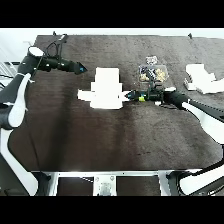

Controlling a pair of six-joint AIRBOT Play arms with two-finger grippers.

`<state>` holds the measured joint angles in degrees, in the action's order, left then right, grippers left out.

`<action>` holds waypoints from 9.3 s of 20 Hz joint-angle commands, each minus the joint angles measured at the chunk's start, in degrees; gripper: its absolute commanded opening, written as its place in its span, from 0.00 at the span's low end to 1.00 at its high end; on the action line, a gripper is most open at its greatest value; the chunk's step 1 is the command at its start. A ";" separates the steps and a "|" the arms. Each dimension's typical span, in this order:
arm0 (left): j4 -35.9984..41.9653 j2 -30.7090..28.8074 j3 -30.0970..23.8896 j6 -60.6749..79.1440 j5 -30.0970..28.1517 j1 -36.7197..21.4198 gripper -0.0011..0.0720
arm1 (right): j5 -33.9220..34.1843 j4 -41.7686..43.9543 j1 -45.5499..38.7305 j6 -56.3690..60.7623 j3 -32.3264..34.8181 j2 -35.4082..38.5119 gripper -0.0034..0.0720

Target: Fold the box and place the chain.

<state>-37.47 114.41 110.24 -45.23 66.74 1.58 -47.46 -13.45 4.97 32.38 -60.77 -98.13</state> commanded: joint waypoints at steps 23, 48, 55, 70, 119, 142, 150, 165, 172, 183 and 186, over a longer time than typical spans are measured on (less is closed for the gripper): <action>-0.87 12.96 7.13 -1.22 5.77 4.81 0.80 | -0.13 -1.14 0.31 -0.11 0.09 -0.02 0.06; 8.81 14.71 7.06 3.87 11.74 4.81 0.41 | -0.11 -1.16 0.24 -0.11 0.09 -0.02 0.06; 8.74 14.71 7.06 4.85 12.15 5.60 0.11 | -0.11 -1.16 0.24 -0.11 0.09 -0.02 0.06; 13.55 13.64 4.46 34.56 18.27 3.39 0.03 | -3.54 1.57 -11.17 -0.09 0.09 3.78 0.30; 21.90 9.05 -17.09 70.75 5.01 5.03 0.04 | -4.11 4.02 -10.19 -17.88 1.09 5.31 0.49; 22.53 8.98 -17.09 70.75 4.68 5.03 0.04 | 2.93 -32.24 11.15 -37.62 7.69 14.67 0.77; 22.53 8.98 -17.09 70.77 4.61 5.03 0.04 | 15.47 -28.50 13.60 -37.59 7.67 11.98 0.77; 22.56 8.98 -17.09 70.75 4.61 5.03 0.04 | 17.03 -25.94 10.54 -37.75 3.15 12.02 0.77; 22.56 8.98 -17.09 70.77 4.61 5.03 0.04 | 7.91 -22.86 7.19 -38.93 -1.88 7.19 0.77; 22.56 8.98 -17.09 70.75 4.63 5.03 0.04 | -8.04 -22.32 2.64 -40.17 -13.14 -1.84 0.85; 22.58 8.98 -17.09 70.75 4.61 5.03 0.04 | -10.32 -22.36 1.99 -40.19 -15.65 -4.20 0.86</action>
<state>-14.92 123.42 93.17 25.52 71.35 6.68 -54.72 -35.92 7.64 -7.70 -74.04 -100.12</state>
